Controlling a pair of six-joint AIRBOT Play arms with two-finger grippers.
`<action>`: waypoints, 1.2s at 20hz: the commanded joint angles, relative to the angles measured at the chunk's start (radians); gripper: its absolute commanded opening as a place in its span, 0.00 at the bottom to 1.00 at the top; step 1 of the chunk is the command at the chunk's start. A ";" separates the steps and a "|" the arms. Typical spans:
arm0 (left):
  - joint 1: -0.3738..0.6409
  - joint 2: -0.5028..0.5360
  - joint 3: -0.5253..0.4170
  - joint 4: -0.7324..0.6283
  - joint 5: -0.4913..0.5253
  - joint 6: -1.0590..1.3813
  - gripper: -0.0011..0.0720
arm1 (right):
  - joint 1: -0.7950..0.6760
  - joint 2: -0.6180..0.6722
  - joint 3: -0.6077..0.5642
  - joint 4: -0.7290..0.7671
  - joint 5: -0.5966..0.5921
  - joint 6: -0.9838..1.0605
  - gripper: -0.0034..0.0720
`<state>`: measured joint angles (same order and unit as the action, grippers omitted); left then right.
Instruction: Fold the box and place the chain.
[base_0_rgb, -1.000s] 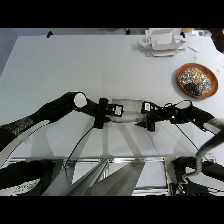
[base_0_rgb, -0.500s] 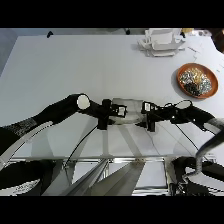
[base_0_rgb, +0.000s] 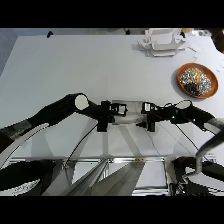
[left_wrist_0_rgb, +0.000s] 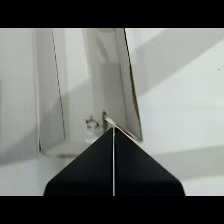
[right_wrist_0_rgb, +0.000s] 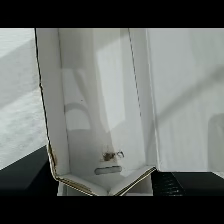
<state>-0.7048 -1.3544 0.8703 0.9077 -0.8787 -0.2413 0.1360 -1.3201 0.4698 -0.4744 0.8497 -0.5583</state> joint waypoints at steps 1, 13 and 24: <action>0.041 0.101 0.000 0.135 -0.147 -0.261 0.02 | 0.000 0.001 0.000 0.001 0.000 0.000 0.68; 0.211 0.076 -0.064 0.177 -0.124 -0.998 0.02 | 0.000 0.001 0.000 0.001 0.000 0.000 0.68; 0.196 -0.072 -0.064 -0.010 -0.026 -1.047 0.02 | 0.000 0.001 0.000 0.001 0.000 0.000 0.68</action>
<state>-0.5072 -1.4052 0.8070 0.9154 -0.9230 -1.2621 0.1360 -1.3201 0.4698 -0.4740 0.8490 -0.5583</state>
